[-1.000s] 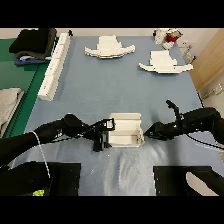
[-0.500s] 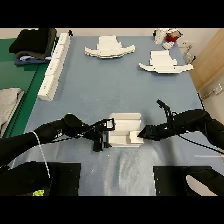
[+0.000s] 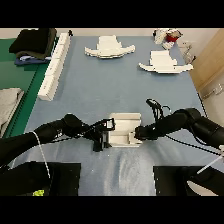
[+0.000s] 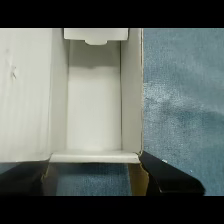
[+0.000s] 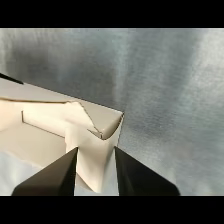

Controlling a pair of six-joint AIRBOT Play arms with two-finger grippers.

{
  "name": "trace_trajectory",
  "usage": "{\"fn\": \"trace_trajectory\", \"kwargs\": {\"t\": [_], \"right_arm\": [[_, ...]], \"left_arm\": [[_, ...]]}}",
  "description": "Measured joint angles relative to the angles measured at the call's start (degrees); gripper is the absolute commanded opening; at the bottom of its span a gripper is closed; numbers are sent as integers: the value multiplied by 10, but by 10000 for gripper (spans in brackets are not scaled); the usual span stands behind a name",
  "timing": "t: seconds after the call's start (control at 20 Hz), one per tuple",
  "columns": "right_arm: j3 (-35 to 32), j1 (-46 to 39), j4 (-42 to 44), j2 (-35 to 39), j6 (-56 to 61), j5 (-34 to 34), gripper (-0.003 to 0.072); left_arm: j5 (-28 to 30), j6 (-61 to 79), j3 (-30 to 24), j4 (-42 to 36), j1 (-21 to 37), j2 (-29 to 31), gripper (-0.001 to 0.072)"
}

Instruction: Fold the box.

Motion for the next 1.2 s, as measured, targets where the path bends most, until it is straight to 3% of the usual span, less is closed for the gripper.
{"fn": "trace_trajectory", "kwargs": {"t": [0.3,0.65,0.75,0.8,0.85,1.2], "right_arm": [[87,113,-148,-75,203,-67,349],[158,172,-224,-174,309,-120,340],[164,176,-235,-184,323,-129,179],[167,177,-239,-188,327,-134,43],[168,178,-244,-190,332,-140,3],[172,180,-245,-195,342,-152,17]], "left_arm": [[0,0,0,0,0,0,541],[0,0,0,0,0,0,541],[0,0,0,0,0,0,540],[0,0,0,0,0,0,541],[0,0,0,0,0,0,541],[0,0,0,0,0,0,541]]}}
